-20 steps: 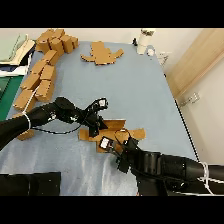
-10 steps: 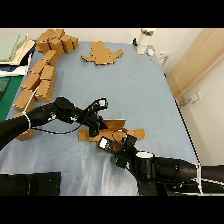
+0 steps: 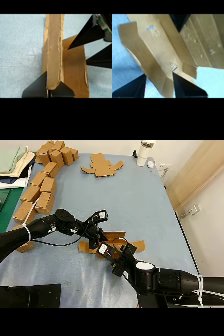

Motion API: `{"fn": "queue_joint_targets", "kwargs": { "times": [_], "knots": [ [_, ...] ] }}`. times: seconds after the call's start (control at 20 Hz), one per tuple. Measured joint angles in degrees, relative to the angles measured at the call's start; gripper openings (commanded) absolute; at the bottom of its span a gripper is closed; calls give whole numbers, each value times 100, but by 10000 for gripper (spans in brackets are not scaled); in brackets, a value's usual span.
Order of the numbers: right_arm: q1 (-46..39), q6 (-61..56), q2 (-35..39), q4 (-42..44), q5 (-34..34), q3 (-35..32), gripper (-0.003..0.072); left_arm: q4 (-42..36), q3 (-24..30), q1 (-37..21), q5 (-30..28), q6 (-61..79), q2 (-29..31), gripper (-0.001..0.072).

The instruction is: Fold the box.

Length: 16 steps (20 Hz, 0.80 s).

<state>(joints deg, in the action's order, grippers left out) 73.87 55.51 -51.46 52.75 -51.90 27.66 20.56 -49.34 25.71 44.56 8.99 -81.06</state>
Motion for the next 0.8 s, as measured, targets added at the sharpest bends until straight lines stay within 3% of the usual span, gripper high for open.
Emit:
{"fn": "queue_joint_targets", "kwargs": {
  "times": [0.05,0.1,0.6,0.8],
  "knots": [
    [0,-9,4,-15,-2,26,577,0,0,0,-2,0,0,10],
    [0,-20,4,-55,-7,50,720,2,0,0,0,0,0,10],
    [-149,197,229,-249,-160,92,720,2,0,0,0,0,0,10],
    [-610,542,732,-278,289,-210,720,0,0,0,0,0,0,10]
  ]
}}
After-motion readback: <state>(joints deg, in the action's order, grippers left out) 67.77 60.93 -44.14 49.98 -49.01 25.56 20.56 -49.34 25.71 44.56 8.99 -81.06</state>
